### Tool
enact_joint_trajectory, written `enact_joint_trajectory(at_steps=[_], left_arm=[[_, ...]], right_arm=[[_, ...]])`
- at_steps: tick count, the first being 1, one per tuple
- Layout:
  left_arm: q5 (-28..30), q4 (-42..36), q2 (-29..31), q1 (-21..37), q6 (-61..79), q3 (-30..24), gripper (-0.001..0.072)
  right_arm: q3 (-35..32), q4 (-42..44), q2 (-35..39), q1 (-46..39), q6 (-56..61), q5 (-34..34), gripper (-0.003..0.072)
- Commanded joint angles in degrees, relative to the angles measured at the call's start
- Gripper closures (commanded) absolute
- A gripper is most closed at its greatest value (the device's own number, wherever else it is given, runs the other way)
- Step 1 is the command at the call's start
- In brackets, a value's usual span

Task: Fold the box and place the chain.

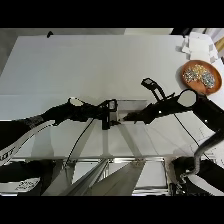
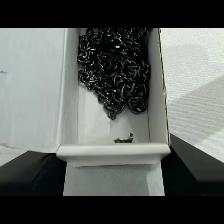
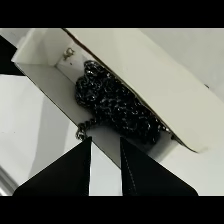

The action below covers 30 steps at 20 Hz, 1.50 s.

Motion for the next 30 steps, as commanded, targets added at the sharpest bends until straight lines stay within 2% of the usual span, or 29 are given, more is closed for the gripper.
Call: enact_joint_trajectory(at_steps=[1,5,8,9,10,13,14,15,18,24,30], left_arm=[[0.0,0.0,0.0,0.0,0.0,0.0,0.0679],[0.0,0.0,0.0,0.0,0.0,0.0,0.0679],[0.0,0.0,0.0,0.0,0.0,0.0,0.0679],[0.0,0.0,0.0,0.0,0.0,0.0,0.0679],[0.0,0.0,0.0,0.0,0.0,0.0,0.0679],[0.0,0.0,0.0,0.0,0.0,0.0,0.0679],[0.0,0.0,0.0,0.0,0.0,0.0,0.0679],[0.0,0.0,0.0,0.0,0.0,0.0,0.0679],[0.0,0.0,0.0,0.0,0.0,0.0,0.0679],[0.0,0.0,0.0,0.0,0.0,0.0,0.0679],[0.0,0.0,0.0,0.0,0.0,0.0,0.0679]], right_arm=[[3.1,-3.7,-0.1,-2.9,3.8,7.7,0.0488],[4.1,-8.6,0.9,-10.7,6.1,8.6,0.0492],[4.0,-10.0,-0.5,-15.5,6.2,4.0,0.0503],[4.0,-10.0,-1.6,-15.7,1.0,2.2,0.0518],[4.0,-10.0,-2.9,-15.5,-10.0,1.4,0.0517],[4.0,-11.1,-5.2,-15.3,-54.2,1.9,0.0497],[4.0,-10.5,-5.6,-15.3,-63.4,0.7,0.0497],[4.0,-8.6,-6.2,-15.3,-66.6,-0.5,0.0499],[4.0,-1.8,-10.3,-15.3,-74.1,1.9,0.0509],[4.0,2.3,-11.8,-13.2,-77.4,4.0,0.0509],[4.0,2.3,-11.5,-12.3,-77.4,5.4,0.051]])
